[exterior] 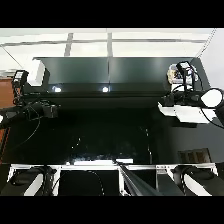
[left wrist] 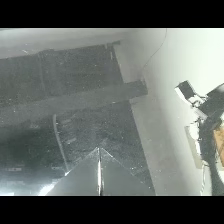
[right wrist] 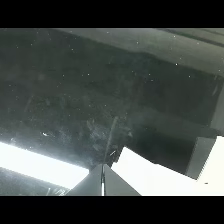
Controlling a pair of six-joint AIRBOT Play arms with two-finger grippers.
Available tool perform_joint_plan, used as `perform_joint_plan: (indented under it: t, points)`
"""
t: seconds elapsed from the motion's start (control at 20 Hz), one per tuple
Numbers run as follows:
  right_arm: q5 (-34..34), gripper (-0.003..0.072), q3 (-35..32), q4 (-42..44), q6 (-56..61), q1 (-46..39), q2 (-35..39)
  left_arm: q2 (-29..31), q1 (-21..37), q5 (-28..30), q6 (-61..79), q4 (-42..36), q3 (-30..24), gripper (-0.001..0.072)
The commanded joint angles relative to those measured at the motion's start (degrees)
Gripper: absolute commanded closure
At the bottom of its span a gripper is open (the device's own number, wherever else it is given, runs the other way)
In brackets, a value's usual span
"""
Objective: Fold the box and place the chain.
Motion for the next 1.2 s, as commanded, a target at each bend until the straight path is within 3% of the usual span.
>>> perform_joint_plan:
  t: [0.0, 0.5, 0.7, 0.75, 0.8, 0.95, 1.05, 1.15]
  points:
    - [0.00, 0.0670, -0.02, 0.00, 0.00, 0.04, 0.02, 0.04, -0.04, 0.02, 0.02, 0.00, -0.02, 0.0686]
    - [-0.74, 0.0670, -0.02, 0.24, 0.02, 0.04, 0.00, 0.04, -0.04, 0.02, 0.02, 0.02, -0.02, 0.0685]
    - [-14.12, 0.0652, -0.02, 6.62, 0.00, 0.09, -0.15, 0.04, -0.04, 0.02, 0.02, 0.00, -0.02, 0.0686]
    - [-19.28, 0.0337, -0.02, 6.32, 0.02, 0.04, -0.46, 0.04, -0.04, 0.02, 0.02, 0.00, -0.02, 0.0685]
    - [-23.69, -0.0029, -0.02, 4.81, -0.17, -0.11, -0.76, 0.04, -0.04, 0.02, 0.02, 0.02, -0.02, 0.0686]
    - [-31.19, -0.0028, 0.35, -7.21, 8.44, -6.69, -3.10, 0.04, -0.04, 0.02, 0.02, 0.00, -0.02, 0.0686]
    - [-28.96, -0.0028, 2.75, -12.46, 23.17, -20.76, -6.97, 0.04, -0.04, 0.02, 0.02, 0.00, -0.02, 0.0685]
    - [-21.20, -0.0027, 7.15, -11.58, 31.19, -36.50, -11.17, 0.04, -0.04, 0.02, 0.02, 0.00, -0.02, 0.0685]
